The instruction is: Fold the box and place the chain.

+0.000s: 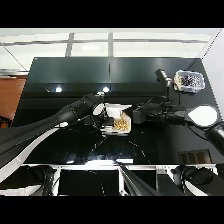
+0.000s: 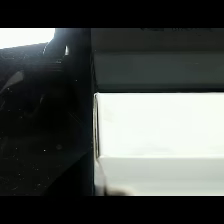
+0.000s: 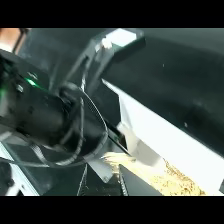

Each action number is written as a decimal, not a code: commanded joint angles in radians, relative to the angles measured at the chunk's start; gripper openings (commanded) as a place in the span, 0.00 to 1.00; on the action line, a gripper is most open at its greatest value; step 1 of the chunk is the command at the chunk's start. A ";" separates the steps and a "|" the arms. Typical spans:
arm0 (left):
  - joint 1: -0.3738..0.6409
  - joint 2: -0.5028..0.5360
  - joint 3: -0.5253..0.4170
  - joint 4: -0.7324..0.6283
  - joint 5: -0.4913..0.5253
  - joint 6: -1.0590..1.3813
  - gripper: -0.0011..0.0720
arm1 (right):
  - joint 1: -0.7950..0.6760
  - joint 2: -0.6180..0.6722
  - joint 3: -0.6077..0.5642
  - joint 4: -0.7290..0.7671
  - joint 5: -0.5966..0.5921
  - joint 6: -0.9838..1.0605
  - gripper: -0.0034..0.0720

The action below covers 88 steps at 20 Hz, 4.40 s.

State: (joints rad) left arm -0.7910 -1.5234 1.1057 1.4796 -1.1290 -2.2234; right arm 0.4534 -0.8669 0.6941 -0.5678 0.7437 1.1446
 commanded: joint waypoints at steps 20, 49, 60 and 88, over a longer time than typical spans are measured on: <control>0.001 0.079 0.002 -0.009 0.004 -0.045 0.64 | -0.285 0.085 0.002 -0.461 0.241 0.165 0.37; 0.459 0.176 -0.440 -0.829 0.225 2.504 1.00 | -0.285 0.083 0.002 -0.461 0.206 0.259 0.37; 0.449 0.117 -0.398 -0.900 0.217 2.474 1.00 | -0.284 0.083 0.002 -0.461 0.192 0.258 0.37; 0.407 0.112 -0.391 -0.883 0.227 2.508 0.39 | -0.118 -0.362 0.235 -0.406 -0.005 0.096 0.79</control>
State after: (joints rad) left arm -0.3840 -1.4105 0.7147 0.5930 -0.8978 0.2752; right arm 0.3008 -1.1110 0.8658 -0.9764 0.7387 1.2884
